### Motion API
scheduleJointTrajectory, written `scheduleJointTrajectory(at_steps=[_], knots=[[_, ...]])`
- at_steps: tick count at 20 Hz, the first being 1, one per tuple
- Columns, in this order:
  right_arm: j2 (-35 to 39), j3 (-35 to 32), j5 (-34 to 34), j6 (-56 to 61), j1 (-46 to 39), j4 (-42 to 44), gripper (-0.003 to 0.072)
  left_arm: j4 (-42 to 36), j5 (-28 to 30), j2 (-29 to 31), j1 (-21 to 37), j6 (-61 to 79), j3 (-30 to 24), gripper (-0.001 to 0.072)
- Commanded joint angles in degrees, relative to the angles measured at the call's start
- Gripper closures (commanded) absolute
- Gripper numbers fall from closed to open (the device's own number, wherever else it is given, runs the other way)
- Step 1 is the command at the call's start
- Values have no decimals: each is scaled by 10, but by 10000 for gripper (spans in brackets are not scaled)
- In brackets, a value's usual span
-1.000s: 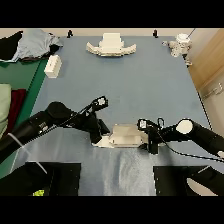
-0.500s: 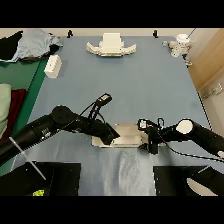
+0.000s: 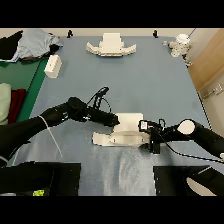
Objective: Fold the box.
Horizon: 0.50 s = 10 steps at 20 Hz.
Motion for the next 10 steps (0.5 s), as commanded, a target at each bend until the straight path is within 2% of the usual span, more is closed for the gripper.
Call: scheduleJointTrajectory(at_steps=[1,10], knots=[[2,0,-1,-1,0,2,145,-2,-26,-38,10,-10,5,696],[-9,1,-2,-5,0,11,145,1,-43,-24,15,-4,5,698]])
